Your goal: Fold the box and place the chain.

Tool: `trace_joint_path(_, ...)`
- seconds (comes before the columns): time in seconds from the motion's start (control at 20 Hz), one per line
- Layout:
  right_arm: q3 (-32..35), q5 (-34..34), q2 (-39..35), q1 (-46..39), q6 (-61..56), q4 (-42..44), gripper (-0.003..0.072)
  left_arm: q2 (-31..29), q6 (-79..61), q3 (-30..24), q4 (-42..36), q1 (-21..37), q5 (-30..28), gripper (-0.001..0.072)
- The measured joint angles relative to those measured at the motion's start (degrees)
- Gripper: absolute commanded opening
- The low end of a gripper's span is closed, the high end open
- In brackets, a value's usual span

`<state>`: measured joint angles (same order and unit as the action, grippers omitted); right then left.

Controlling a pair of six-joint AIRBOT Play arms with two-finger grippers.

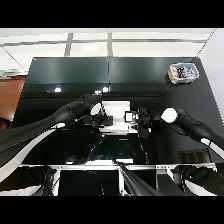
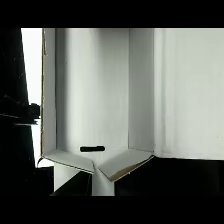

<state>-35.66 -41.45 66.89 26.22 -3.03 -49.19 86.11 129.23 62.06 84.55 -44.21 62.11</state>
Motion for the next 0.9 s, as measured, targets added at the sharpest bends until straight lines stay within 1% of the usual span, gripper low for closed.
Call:
trace_joint_path(0.35, 0.00, -0.02, 3.02, 1.09, 0.00, 10.36, 0.0129, 0.00, -0.09, 0.00, 0.22, 0.00, 0.15, 0.0026)
trace_joint_path(0.75, 0.00, 1.36, 4.52, 0.87, -0.07, 12.92, 0.0130, 0.00, 0.02, 0.00, 0.00, 0.00, -0.15, 0.0026)
trace_joint_path(0.85, -0.02, 1.46, 4.59, 0.87, -0.42, 13.11, 0.0322, 0.00, 0.00, 0.00, -0.04, 0.00, -0.13, 0.0026)
trace_joint_path(0.9, -0.02, 1.62, 4.59, 0.83, -0.50, 13.44, 0.0122, 0.00, 0.04, 0.00, -0.09, 0.00, -0.15, 0.0026)
